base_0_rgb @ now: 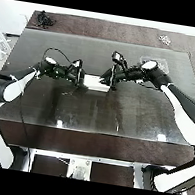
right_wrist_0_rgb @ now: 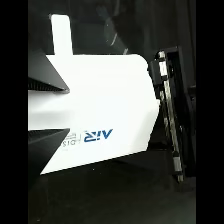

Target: Fold the box and place the chain.

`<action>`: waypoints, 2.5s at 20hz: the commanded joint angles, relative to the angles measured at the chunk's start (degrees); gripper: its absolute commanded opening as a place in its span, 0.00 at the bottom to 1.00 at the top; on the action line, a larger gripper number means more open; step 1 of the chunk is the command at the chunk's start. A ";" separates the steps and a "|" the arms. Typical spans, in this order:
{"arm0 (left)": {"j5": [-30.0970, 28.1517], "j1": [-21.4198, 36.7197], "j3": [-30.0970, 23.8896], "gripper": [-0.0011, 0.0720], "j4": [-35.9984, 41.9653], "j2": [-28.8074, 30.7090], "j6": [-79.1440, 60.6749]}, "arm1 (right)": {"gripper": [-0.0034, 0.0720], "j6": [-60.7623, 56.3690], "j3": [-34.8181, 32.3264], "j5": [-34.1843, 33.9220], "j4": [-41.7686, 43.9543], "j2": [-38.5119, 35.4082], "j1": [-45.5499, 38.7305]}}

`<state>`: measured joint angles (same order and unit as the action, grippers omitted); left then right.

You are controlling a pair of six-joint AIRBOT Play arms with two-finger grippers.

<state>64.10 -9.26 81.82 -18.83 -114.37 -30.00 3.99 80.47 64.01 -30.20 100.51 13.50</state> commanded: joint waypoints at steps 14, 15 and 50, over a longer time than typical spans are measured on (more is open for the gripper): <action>0.00 -0.02 0.02 0.58 0.00 0.04 -0.02 | 0.54 2.56 -0.61 -3.87 0.17 -0.13 1.92; 0.00 -0.02 0.02 0.58 0.00 0.04 -0.02 | 0.54 2.56 -0.61 -4.74 0.17 -0.11 2.03; 0.00 -0.02 0.02 0.58 0.00 0.04 -0.02 | 0.33 4.22 -0.59 2.49 -0.46 0.42 1.20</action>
<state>64.12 -9.26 81.82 -18.81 -114.37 -30.02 8.21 79.81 65.63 -30.68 100.95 14.76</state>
